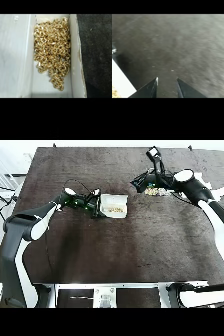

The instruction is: Fold the box and place the chain.

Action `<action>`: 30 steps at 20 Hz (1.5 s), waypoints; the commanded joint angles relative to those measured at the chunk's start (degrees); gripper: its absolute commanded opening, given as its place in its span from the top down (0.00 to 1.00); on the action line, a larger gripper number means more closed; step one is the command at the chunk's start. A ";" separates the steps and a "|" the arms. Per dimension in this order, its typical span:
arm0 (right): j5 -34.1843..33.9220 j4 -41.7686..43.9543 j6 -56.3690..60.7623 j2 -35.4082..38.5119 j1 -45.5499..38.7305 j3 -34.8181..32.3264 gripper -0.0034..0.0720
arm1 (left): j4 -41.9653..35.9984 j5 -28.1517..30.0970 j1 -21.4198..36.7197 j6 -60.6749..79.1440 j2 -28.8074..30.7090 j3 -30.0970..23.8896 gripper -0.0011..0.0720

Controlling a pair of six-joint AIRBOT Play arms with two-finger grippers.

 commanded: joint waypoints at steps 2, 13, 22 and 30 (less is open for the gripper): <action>13.53 3.93 -4.98 -8.90 -0.26 6.86 0.56 | 0.00 0.02 0.02 0.00 0.00 0.00 0.31; 25.99 2.45 -4.90 -11.61 2.86 7.41 0.56 | 0.00 0.02 0.02 0.02 0.00 0.00 0.31; 24.96 -3.21 -5.14 -11.63 6.10 7.87 0.54 | 0.00 0.02 0.02 0.00 0.00 0.00 0.31; 25.11 -4.11 -6.88 -11.89 6.60 9.07 0.47 | 0.00 0.02 0.02 0.00 0.00 0.00 0.31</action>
